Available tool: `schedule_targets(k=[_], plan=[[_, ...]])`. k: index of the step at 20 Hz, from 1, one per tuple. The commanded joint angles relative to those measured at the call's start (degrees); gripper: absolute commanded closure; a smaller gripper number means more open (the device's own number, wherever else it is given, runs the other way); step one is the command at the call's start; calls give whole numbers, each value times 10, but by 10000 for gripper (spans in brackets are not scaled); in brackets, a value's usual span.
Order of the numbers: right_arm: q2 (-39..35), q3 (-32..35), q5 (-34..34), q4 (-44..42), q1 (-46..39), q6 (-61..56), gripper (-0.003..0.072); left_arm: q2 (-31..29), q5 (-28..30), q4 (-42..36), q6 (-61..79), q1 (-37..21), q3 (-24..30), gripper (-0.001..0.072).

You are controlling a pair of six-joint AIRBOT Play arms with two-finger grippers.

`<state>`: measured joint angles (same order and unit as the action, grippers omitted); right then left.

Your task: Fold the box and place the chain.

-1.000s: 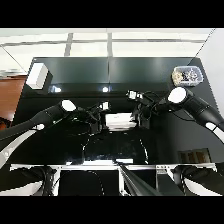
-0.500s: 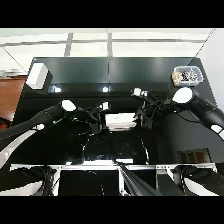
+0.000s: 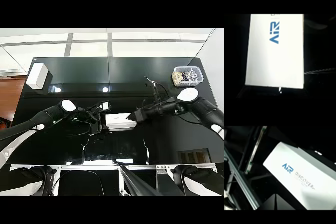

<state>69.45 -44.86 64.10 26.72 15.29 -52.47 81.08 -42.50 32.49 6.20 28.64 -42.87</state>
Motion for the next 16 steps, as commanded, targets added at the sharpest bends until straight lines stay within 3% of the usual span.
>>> schedule_targets(k=[1,6,10,16], plan=[[52,3,-34,-8,17,-47,675,0,0,0,0,0,0,306],[84,3,-52,85,17,-87,676,0,0,0,0,0,0,306],[84,2,-52,86,17,-86,675,0,1,0,0,0,0,306],[34,-61,54,66,-43,-81,675,-2,-2,-1,-8,0,0,304]])
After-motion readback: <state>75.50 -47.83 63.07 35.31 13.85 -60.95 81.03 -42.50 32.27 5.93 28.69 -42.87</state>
